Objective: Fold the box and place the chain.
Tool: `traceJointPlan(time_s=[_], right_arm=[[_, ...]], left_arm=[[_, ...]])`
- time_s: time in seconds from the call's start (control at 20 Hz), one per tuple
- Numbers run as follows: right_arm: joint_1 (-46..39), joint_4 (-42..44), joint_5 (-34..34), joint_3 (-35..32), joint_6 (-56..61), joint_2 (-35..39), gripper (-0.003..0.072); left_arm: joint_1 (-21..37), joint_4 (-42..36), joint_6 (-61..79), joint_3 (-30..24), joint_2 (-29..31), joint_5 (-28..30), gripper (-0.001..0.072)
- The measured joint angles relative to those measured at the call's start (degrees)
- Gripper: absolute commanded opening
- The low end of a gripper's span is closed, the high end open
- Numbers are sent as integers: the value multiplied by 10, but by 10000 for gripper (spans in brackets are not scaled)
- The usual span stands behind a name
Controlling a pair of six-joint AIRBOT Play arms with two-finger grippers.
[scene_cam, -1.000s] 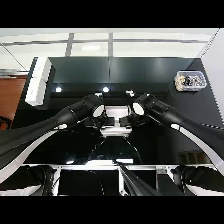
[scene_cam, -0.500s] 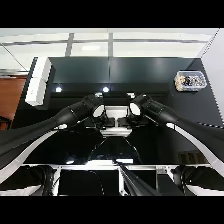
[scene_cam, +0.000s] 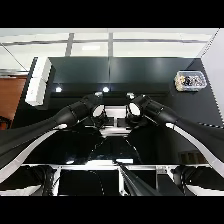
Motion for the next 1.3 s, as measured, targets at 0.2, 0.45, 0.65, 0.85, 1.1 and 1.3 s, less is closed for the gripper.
traceJointPlan(time_s=[0.2, 0.45, 0.65, 0.85, 1.1, 1.3], right_arm=[[0, 4, -3, 0, -3, 0, 205], [-4, 3, -8, 0, -23, 17, 253], [-8, -10, -3, 0, -49, 78, 253], [-41, -65, 19, 0, -84, 185, 252], [-166, -319, -37, -14, -98, 253, 252], [-353, -371, -196, -33, -53, 212, 720]], left_arm=[[0, 0, 1, 0, 0, 0, 26], [0, 1, 3, 0, 0, 2, 27], [0, 1, 2, 0, 0, 1, 27], [0, 0, 2, 0, 0, 1, 27], [0, 0, 1, 0, 0, 1, 27], [0, 0, 1, 0, 0, 1, 27]])
